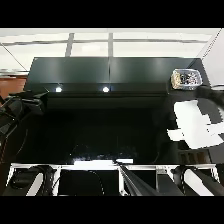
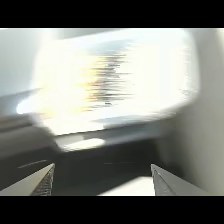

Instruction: Fold the box and place the chain.

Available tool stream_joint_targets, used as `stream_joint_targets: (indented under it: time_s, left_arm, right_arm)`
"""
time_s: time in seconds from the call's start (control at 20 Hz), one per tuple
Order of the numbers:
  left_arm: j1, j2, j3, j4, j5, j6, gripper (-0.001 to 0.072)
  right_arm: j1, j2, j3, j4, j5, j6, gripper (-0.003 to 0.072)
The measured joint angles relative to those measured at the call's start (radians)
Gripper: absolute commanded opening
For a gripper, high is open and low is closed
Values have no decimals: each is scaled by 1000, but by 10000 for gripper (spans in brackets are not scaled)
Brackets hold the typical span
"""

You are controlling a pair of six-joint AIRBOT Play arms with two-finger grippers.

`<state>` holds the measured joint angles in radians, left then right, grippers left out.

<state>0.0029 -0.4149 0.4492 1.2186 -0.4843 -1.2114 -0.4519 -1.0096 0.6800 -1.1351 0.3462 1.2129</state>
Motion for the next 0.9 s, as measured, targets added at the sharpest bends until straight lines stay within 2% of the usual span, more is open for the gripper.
stream_joint_targets:
  time_s: [0.2,0.35,0.5,0.65,0.9]
  left_arm:
    - [0,-8,0,8,-110,0,705]
    - [0,-12,0,8,-157,0,705]
    - [0,-14,0,3,-180,0,704]
    - [0,-14,0,-23,-186,0,703]
    - [-1,-14,0,-60,-191,0,703]
  right_arm:
    - [-397,-196,210,-26,190,136,710]
    - [-591,-349,370,17,393,81,711]
    - [-679,-465,489,46,596,-59,710]
    - [-710,-528,544,95,764,-246,710]
    - [-710,-586,549,154,909,-409,709]
